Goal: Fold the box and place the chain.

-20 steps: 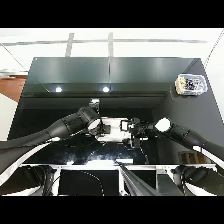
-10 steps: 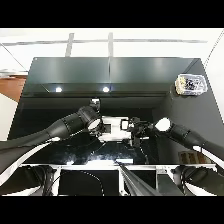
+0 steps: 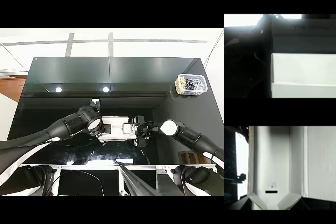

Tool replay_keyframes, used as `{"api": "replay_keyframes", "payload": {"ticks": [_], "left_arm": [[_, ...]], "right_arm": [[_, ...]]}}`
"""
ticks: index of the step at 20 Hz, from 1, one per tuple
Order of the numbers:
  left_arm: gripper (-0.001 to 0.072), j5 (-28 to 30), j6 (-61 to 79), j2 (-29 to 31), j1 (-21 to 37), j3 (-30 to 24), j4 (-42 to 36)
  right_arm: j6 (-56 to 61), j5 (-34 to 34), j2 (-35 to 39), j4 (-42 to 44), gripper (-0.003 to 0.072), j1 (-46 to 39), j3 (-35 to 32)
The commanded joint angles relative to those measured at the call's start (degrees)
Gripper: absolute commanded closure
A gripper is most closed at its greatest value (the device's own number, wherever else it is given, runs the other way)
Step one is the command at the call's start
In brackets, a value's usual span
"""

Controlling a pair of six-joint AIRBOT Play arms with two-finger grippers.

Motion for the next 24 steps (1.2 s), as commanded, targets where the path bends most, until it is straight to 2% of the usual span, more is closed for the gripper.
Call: {"api": "replay_keyframes", "payload": {"ticks": [1, 2, 3, 6, 8, 15, 24], "left_arm": [[0.0678, -0.1, 0.2, 0.0, 0.0, 0.0, 0.0], [0.0678, -0.1, 0.1, 0.0, 0.0, 0.0, 0.0], [0.0678, -0.1, 0.2, 0.0, 0.0, 0.0, 0.0], [0.0678, -0.1, 0.2, 0.0, 0.0, 0.0, 0.0], [0.0678, -0.1, 0.2, 0.0, 0.0, 0.0, 0.0], [0.0678, -0.1, 0.1, 0.0, 0.0, 0.0, 0.0], [0.0678, 0.0, 0.1, 0.0, 0.0, 0.0, 0.0]], "right_arm": [[0.8, 2.2, 1.2, -3.3, -0.0034, 0.0, 0.0], [0.8, 2.4, 1.2, -3.3, 0.0083, 0.0, 0.0], [0.8, 2.3, 1.2, -3.3, 0.0135, 0.0, 0.0], [0.9, 2.4, 0.8, -1.0, 0.0139, 0.0, 0.0], [1.2, 3.3, 0.4, 1.6, 0.0377, 0.0, 0.0], [1.9, 3.2, -0.8, 10.3, 0.0378, 0.0, 0.0], [1.9, 2.4, -2.2, 13.3, 0.0378, 0.2, 0.0]]}}
